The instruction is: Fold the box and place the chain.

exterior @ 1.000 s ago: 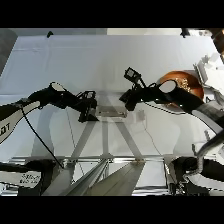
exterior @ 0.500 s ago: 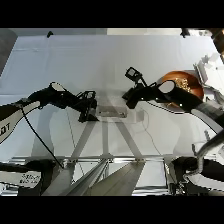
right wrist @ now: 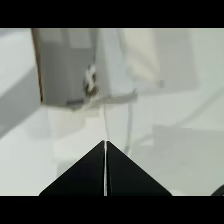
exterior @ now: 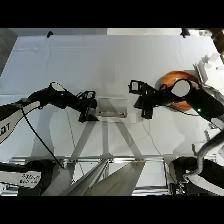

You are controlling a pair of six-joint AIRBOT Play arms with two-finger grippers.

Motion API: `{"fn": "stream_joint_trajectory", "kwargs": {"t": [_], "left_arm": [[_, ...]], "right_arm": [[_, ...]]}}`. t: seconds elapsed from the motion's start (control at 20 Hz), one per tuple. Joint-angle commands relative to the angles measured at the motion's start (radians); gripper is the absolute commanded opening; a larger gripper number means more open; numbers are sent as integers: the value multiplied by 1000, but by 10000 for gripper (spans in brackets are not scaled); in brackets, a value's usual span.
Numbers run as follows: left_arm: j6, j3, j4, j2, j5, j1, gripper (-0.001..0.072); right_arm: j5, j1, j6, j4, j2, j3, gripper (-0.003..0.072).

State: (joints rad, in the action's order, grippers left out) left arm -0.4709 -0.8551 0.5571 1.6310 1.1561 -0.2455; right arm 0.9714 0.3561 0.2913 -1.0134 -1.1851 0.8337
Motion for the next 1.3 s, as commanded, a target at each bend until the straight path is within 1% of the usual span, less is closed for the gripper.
{"fn": "stream_joint_trajectory", "kwargs": {"t": [0.0,0.15,0.35,0.5,0.6,0.75,1.0,1.05,1.1,1.15,1.2,1.25], "left_arm": [[0,0,0,0,0,0,154],[0,0,0,0,0,0,154],[0,0,0,0,0,0,154],[0,0,0,0,0,0,154],[0,0,0,0,0,0,154],[0,0,1,0,0,0,154],[0,0,1,0,0,0,154],[0,0,1,0,0,0,154],[0,0,0,0,0,0,154],[0,0,0,0,0,0,154],[0,0,1,0,0,0,154],[0,0,1,0,0,0,154]], "right_arm": [[10,16,-4,-48,-46,-2,17],[-49,68,-13,-47,-130,-2,17],[-136,123,-13,-29,-210,-2,16],[-185,148,-13,-21,-219,-2,16],[-205,151,-13,15,-219,-2,16],[-207,151,-13,82,-219,-2,16],[-206,156,-12,141,-219,-2,20],[-205,156,-11,148,-219,-2,46],[-205,156,-11,152,-219,-2,180],[-205,156,-11,154,-219,-2,345],[-205,156,-11,154,-219,-2,440],[-204,156,-11,154,-219,-2,438]]}}
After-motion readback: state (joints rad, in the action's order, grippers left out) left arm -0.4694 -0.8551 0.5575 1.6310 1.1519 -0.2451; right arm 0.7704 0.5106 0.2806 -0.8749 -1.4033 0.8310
